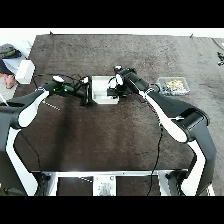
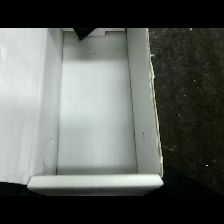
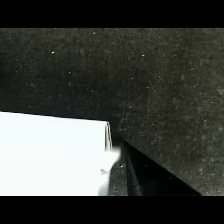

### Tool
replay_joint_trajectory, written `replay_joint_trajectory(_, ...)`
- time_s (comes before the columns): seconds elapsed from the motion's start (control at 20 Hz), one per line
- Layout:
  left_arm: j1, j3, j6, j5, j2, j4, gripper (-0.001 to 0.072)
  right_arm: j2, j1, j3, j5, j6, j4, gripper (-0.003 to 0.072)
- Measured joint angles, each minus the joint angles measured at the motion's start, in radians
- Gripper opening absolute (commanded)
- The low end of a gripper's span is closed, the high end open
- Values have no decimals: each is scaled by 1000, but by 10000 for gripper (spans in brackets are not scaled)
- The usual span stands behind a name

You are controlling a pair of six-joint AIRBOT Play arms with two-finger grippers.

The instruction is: Fold the box and place the chain.

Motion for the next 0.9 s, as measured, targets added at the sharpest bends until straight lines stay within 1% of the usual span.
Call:
replay_joint_trajectory(0.05, 0, 0, 0, 0, 0, -1, 204, 3, 0, 0, 2, 1, 2, 402)
replay_joint_trajectory(0.1, 0, 0, 0, 0, 0, 0, 204, 8, 2, 0, 8, 2, 1, 554)
replay_joint_trajectory(0.15, 0, 0, 0, 0, 0, 0, 204, 11, 2, 0, 14, 1, 0, 585)
replay_joint_trajectory(0.45, 0, 0, -1, -1, 0, -1, 204, 49, 0, 0, 58, -19, -17, 585)
replay_joint_trajectory(0.65, 0, 0, -1, -1, 0, -1, 203, 117, -11, 0, 62, -85, -40, 584)
replay_joint_trajectory(0.75, 0, 0, -1, -1, 0, -1, 203, 162, -29, 0, 37, -145, -48, 583)
replay_joint_trajectory(0.8, 0, 0, -1, -1, 0, -1, 204, 187, -44, 0, 21, -180, -50, 540)
replay_joint_trajectory(0.85, 0, 0, -2, -1, 0, -1, 204, 214, -62, -1, -2, -214, -51, 396)
replay_joint_trajectory(0.9, 0, 0, -2, -1, 0, -1, 204, 238, -80, -4, -21, -245, -52, 337)
